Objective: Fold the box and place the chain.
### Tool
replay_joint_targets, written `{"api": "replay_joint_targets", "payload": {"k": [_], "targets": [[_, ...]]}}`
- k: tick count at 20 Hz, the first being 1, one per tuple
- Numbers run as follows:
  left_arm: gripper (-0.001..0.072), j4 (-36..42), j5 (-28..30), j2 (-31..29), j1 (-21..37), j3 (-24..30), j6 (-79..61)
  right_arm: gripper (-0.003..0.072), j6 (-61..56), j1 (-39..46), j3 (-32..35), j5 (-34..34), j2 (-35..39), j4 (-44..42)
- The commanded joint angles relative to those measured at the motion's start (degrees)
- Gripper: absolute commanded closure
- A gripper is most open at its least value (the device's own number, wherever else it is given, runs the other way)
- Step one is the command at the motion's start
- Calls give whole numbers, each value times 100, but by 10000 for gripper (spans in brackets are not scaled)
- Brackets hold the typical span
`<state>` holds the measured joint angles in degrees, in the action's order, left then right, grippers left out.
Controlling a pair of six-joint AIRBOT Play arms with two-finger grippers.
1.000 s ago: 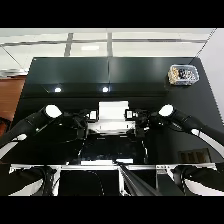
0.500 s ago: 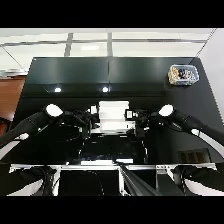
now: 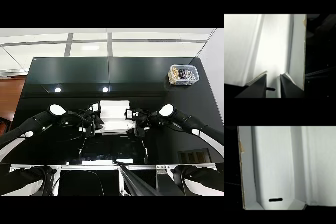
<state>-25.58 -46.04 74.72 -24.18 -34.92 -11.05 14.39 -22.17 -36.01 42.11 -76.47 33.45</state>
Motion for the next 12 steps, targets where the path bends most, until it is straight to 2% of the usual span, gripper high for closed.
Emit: {"api": "replay_joint_targets", "payload": {"k": [1, 5, 6, 8, 9, 10, 11, 12], "targets": [[491, 17, 0, 20, -59, -15, -31, 200, 2, -4, 2, 4, -4, 2], [505, 98, 85, 24, -90, -17, -26, 200, 2, -4, 2, 4, -4, 2], [584, 98, 83, 24, -90, -17, -26, 200, 2, -4, 2, 4, -4, 2], [603, 96, 85, 24, -90, -17, -26, 200, 2, -4, 2, 4, -4, 2], [507, 98, 90, 24, -90, -15, -26, 200, 2, -4, 2, 4, -2, 2], [302, 101, 107, 24, -90, -17, -11, 199, 2, -4, 2, 4, -4, 2], [288, 98, 96, 24, -87, -17, -11, 200, 2, -4, 2, 4, -4, 2], [311, 90, 92, 24, -90, -17, -11, 200, 2, -4, 2, 4, -4, 2]]}}
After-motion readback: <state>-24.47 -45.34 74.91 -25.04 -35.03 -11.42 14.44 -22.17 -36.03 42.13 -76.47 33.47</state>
